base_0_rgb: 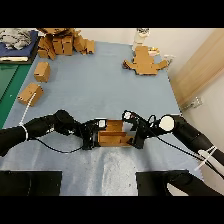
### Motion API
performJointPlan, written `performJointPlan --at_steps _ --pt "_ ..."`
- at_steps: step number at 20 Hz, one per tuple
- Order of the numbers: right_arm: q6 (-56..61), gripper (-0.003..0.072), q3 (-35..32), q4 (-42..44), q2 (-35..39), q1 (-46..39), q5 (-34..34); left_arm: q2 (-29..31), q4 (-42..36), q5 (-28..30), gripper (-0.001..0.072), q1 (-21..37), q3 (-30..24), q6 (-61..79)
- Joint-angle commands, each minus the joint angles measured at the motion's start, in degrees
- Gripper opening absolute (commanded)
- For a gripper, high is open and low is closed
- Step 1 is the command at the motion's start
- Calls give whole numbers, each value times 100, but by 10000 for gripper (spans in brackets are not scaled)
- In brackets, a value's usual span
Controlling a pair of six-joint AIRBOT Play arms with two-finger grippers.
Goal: Fold the box.
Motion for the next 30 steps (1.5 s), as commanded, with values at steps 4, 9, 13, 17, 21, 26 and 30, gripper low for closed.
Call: performJointPlan --at_steps 4,9,13,17,21,26,30 --pt "-24 448 -4 332 -72 72 -323 2 0 -11 470 -9 7 0" --pt "-79 225 -7 643 -155 87 -210 2 0 -17 470 -11 7 0" --pt "-74 443 -7 125 -153 166 -129 2 0 -20 470 -13 7 0" --pt "96 468 0 -903 -96 164 -125 2 0 -20 470 -13 7 0" --pt "87 681 0 -396 -24 170 -9 2 0 -17 470 -13 7 0" --pt "-236 683 0 251 -35 170 -70 2 0 -17 470 -13 7 0" --pt "-422 657 0 382 -35 170 -149 2 0 -17 470 -13 7 0"
